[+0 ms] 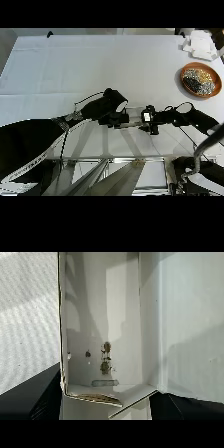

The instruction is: Fold the box and place the chain.

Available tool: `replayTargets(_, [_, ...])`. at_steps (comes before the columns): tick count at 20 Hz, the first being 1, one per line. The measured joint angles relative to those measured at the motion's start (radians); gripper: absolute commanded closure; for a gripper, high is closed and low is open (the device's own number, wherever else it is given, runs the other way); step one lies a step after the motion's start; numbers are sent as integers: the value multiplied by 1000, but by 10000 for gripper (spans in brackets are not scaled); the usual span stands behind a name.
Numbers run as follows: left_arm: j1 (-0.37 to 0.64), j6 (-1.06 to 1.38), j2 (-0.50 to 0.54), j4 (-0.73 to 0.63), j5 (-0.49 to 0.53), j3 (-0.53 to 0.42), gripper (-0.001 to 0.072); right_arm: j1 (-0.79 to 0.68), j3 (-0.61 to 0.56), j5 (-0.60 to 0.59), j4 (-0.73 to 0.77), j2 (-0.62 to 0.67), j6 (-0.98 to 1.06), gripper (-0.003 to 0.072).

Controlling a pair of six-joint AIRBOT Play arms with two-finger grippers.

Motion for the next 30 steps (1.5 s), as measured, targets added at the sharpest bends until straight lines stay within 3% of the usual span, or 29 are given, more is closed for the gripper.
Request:
replayTargets(2, [-1, -2, -1, 0, 2, 0, 687, 0, 0, 0, 0, 0, 0, 269])
replayTargets(5, [-2, -1, -3, -5, 14, -1, 533, 0, 0, -1, 0, 0, -1, 269])
replayTargets(9, [-1, 29, -3, -9, 0, -1, 546, 0, 0, -2, 0, 0, -5, 269])
replayTargets(10, [-1, 33, -3, -5, -6, -1, 649, 0, 0, -2, 0, 0, -5, 269])
replayTargets(11, [-1, 36, -2, 3, -19, -1, 701, 0, 0, -2, 0, 0, -4, 269])
replayTargets(16, [0, 40, -2, 10, -19, -1, 699, 0, 0, -2, 2, 0, 2, 269])
replayTargets(17, [0, 42, -2, 13, -20, -1, 688, 0, 0, -2, 2, 0, 1, 269])
replayTargets(19, [-1, 67, -2, 16, -27, -1, 466, 0, 0, -3, 1, 0, -8, 269])
replayTargets(20, [0, 80, 1, 5, -25, -1, 432, 1, 0, -3, 1, 0, -8, 269])
replayTargets(30, [59, 288, 135, 11, -52, -6, 422, 1, 0, -3, 1, 0, -1, 269])
